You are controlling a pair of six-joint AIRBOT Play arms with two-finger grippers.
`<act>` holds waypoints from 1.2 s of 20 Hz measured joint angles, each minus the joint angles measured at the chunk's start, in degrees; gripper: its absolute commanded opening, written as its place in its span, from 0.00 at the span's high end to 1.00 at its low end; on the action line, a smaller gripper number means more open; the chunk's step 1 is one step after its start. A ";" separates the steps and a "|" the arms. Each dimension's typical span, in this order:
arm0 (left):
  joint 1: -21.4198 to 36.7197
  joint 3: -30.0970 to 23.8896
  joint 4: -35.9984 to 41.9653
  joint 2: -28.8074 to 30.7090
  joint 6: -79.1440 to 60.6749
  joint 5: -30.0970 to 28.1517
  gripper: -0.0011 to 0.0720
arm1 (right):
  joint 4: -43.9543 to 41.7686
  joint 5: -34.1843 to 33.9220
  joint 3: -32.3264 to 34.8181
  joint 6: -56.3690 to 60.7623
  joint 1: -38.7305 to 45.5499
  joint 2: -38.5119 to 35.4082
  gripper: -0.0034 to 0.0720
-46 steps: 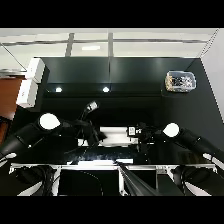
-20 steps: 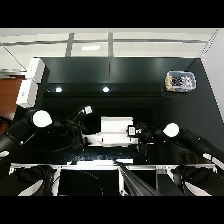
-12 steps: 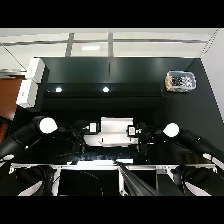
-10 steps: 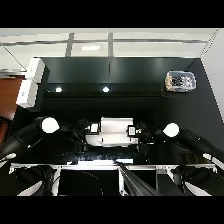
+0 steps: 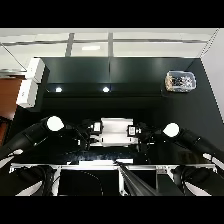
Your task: Fold the box and place the chain.
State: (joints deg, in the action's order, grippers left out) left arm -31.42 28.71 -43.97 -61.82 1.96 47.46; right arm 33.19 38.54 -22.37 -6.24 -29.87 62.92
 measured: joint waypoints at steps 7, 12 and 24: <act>-0.74 0.00 3.67 -0.55 -0.26 -1.60 0.61 | -0.33 0.00 0.00 0.02 0.00 0.00 0.39; -3.21 0.00 7.30 -2.73 -0.24 -3.37 0.61 | -0.28 -0.02 0.00 -0.13 0.00 0.00 0.39; -4.68 0.00 11.28 -4.35 -0.26 -4.02 0.45 | -0.31 -0.02 0.00 -0.02 0.00 0.00 0.39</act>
State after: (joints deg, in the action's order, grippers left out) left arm -36.10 28.71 -32.69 -66.17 1.69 43.44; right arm 32.88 38.52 -22.37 -6.26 -29.87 62.92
